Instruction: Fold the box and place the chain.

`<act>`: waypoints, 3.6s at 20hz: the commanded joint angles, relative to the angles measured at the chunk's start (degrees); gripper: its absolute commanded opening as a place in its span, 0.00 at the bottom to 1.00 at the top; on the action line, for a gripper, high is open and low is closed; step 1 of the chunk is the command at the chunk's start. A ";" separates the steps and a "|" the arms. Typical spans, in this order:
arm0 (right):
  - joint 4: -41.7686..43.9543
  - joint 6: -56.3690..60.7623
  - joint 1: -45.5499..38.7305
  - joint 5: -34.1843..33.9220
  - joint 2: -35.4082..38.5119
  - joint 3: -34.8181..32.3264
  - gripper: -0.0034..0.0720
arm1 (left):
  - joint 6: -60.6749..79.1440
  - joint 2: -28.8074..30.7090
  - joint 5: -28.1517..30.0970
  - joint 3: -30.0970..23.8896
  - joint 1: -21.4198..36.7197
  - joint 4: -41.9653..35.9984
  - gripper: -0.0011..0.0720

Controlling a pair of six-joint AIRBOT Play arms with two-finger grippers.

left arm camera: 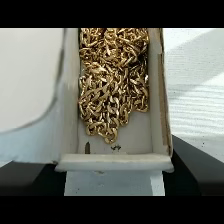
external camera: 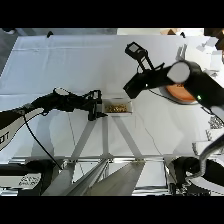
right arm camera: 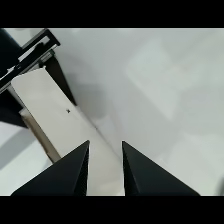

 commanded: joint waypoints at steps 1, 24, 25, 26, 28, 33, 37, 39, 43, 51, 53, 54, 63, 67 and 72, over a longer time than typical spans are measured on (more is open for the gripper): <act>13.27 -18.38 -3.34 10.67 -9.44 6.27 0.35 | 0.02 0.02 0.02 0.04 0.02 0.00 0.55; 2.56 -34.21 5.11 9.25 -14.80 5.95 0.37 | 0.00 0.02 0.02 0.04 0.02 0.00 0.55; 1.86 -34.21 5.51 7.45 -13.81 5.09 0.35 | 0.02 0.02 0.00 0.04 0.02 0.00 0.55; 0.92 -34.21 5.86 5.46 -12.79 3.98 0.32 | 0.00 0.02 0.00 0.04 0.02 0.00 0.55; -0.13 -34.21 6.36 0.76 -10.91 0.92 0.30 | 0.00 0.02 0.00 0.04 0.02 0.00 0.55; -0.28 -34.18 7.76 -4.15 -7.87 -5.14 0.25 | 0.00 0.02 0.02 0.04 0.02 0.00 0.55; -0.11 -33.88 8.15 -4.31 -7.87 -5.84 0.17 | 0.02 0.02 0.00 0.04 0.02 0.00 0.55; 0.04 -32.96 8.15 -3.30 -7.87 -5.86 0.19 | 0.02 0.02 0.02 0.04 0.02 0.00 0.55; 0.15 -31.82 8.15 0.13 -7.87 -5.86 0.53 | 0.02 0.02 0.00 0.04 0.02 0.00 0.55; 9.94 -30.25 8.09 0.96 -5.35 -5.84 0.52 | 0.00 0.02 0.00 0.04 0.02 0.00 0.55; 12.11 -28.79 8.09 0.63 -4.81 -5.84 0.47 | 0.02 0.02 0.00 0.04 0.02 0.00 0.55; 12.76 -26.80 8.07 0.31 -4.83 -5.84 0.41 | 0.02 0.02 0.02 0.04 0.02 0.00 0.55; 33.66 -11.17 3.45 -5.86 -5.07 -14.78 0.06 | 0.02 0.02 0.00 0.04 0.02 0.00 0.55; 33.81 -11.28 3.50 -7.76 -5.35 -21.46 0.06 | 0.02 0.02 0.00 0.04 0.02 0.00 0.55; 34.51 -11.28 3.50 -9.27 -5.95 -23.93 0.06 | 0.00 0.02 0.00 0.04 0.02 0.00 0.55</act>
